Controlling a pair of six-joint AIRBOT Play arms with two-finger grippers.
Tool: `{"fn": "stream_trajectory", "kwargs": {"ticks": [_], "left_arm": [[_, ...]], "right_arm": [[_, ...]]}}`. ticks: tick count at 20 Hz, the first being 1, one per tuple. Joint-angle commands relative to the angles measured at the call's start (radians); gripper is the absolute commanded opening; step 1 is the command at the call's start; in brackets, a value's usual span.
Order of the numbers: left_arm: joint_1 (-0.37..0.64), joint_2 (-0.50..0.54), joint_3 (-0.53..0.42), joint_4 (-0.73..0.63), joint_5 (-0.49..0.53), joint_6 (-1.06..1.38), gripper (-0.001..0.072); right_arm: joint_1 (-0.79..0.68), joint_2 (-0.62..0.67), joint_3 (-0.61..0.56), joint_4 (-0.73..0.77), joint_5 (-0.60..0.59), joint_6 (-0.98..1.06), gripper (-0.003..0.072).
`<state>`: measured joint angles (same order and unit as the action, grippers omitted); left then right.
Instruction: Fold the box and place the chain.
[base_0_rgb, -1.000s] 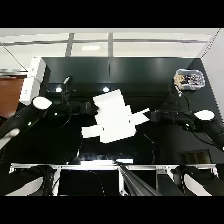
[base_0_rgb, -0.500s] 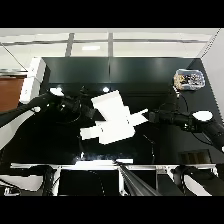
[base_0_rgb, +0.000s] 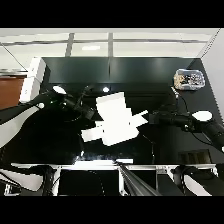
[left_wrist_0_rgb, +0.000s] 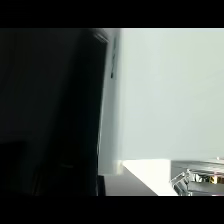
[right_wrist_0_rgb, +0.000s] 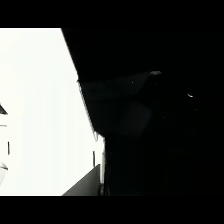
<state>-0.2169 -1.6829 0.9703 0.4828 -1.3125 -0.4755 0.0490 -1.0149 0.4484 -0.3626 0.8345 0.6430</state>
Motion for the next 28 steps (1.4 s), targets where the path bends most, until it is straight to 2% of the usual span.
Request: {"fn": "stream_trajectory", "kwargs": {"ticks": [1,2,3,6,8,10,13,15,18,21,23,28], "left_arm": [[0.001,-0.004,0.026,0.003,-0.008,0.024,0.0029],[0.001,-0.002,0.027,0.004,-0.011,0.024,0.0028],[0.000,0.003,0.027,0.010,-0.016,0.024,0.0027],[-0.006,0.043,0.027,0.095,-0.031,-0.008,0.0025],[-0.031,0.091,0.015,0.150,-0.010,-0.011,0.0023],[-0.073,0.179,-0.043,0.142,0.087,0.029,0.0023],[-0.175,0.343,-0.188,0.067,0.341,0.219,0.0025],[-0.237,0.390,-0.243,0.082,0.446,0.423,0.0026],[-0.278,0.364,-0.250,0.085,0.499,0.606,0.0026],[-0.295,0.338,-0.249,0.075,0.598,0.708,0.0029],[-0.293,0.332,-0.249,0.074,0.608,0.737,0.0030],[-0.290,0.327,-0.249,0.086,0.636,0.742,0.0030]], "right_arm": [[-0.002,0.000,0.003,-0.066,0.017,0.000,0.0430],[-0.010,0.001,0.013,-0.108,0.037,0.000,0.0666],[-0.027,0.001,0.038,-0.177,0.078,0.000,0.0695],[-0.066,0.003,0.177,-0.452,0.303,0.000,0.0693],[-0.064,0.008,0.239,-0.517,0.396,0.000,0.0693],[-0.063,0.022,0.257,-0.515,0.397,-0.010,0.0692],[-0.064,0.093,0.257,-0.495,0.415,-0.063,0.0693],[-0.064,0.172,0.257,-0.511,0.434,-0.073,0.0693],[-0.063,0.250,0.241,-0.502,0.367,-0.134,0.0693],[-0.030,0.251,0.174,-0.473,0.243,-0.309,0.0692],[0.027,0.250,0.114,-0.476,0.185,-0.416,0.0692],[0.158,0.216,-0.002,-0.576,0.046,-0.472,0.0692]]}}
